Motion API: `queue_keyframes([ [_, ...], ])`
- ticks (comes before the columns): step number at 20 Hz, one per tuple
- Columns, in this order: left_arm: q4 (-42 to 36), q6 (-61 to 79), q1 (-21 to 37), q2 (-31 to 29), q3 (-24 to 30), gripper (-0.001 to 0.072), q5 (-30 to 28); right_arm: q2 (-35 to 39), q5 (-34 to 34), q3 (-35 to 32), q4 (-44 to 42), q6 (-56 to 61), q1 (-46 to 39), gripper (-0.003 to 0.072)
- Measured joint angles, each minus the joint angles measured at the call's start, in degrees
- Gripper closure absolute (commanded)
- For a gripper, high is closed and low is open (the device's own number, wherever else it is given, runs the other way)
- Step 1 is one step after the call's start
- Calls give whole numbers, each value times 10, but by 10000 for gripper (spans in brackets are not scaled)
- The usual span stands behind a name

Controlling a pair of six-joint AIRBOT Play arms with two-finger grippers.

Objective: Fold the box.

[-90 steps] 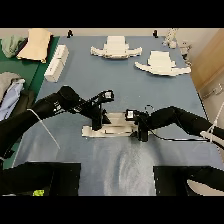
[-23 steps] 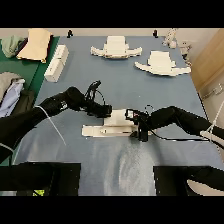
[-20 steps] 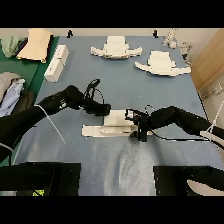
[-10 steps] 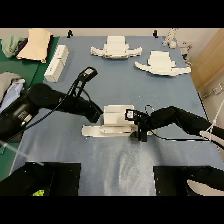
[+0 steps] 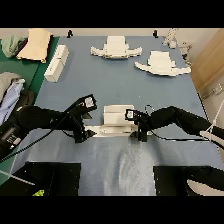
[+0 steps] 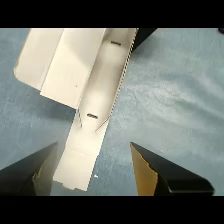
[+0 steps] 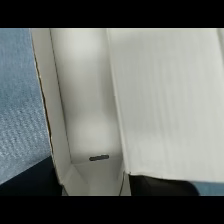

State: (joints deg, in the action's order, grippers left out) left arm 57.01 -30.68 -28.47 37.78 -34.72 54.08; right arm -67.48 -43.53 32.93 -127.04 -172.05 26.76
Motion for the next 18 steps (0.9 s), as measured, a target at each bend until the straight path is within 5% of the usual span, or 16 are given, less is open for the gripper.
queue_keyframes([
  [11, -71, 206, 23, 175, 40, 33, -104, 0, 0, 0, 0, 0, 0, 233],
  [15, -120, 261, 23, 206, 37, 317, -115, 0, 0, 0, 0, 0, 0, 233],
  [17, -144, 291, 23, 216, 37, 550, -118, 0, 0, 0, 1, 0, 0, 233],
  [18, -153, 303, 22, 219, 37, 557, -118, 0, 0, 0, 1, 0, 0, 233],
])
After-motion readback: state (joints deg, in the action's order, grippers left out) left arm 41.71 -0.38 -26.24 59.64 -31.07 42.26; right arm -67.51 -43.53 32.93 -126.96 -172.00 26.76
